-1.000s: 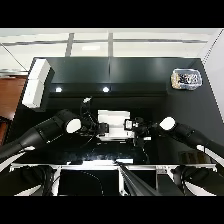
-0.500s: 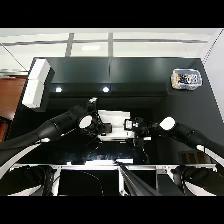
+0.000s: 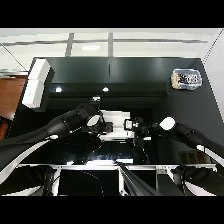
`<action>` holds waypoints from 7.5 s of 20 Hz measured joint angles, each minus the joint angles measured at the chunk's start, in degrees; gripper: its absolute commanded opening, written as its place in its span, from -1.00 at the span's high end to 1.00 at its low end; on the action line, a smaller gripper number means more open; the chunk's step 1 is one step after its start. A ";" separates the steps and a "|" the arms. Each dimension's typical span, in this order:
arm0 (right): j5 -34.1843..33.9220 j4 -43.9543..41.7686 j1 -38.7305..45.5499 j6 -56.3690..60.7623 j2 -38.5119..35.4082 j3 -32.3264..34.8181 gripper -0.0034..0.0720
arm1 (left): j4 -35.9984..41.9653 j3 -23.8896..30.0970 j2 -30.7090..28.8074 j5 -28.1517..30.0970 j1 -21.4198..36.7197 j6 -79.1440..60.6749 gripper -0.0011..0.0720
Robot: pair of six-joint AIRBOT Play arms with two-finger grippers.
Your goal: Fold the box and place the chain.
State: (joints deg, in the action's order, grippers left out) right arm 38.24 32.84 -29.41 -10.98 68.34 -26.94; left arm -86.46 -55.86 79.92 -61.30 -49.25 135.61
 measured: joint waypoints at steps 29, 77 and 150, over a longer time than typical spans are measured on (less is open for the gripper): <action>0.00 -0.02 0.02 0.09 0.00 0.00 -0.25 | 1.51 -0.81 2.89 -0.24 0.39 -2.73 0.89; 5.75 11.06 -1.29 11.61 -8.94 0.00 0.12 | 1.88 -0.81 2.93 -3.63 0.39 -4.96 0.89; 15.37 4.04 6.56 87.58 -7.45 -2.75 -0.41 | 1.66 -0.81 2.93 -3.74 0.33 -4.94 0.89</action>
State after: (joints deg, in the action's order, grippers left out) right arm 53.60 36.88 -22.85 76.60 60.88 -29.69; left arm -84.79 -56.66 82.85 -65.04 -48.93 130.67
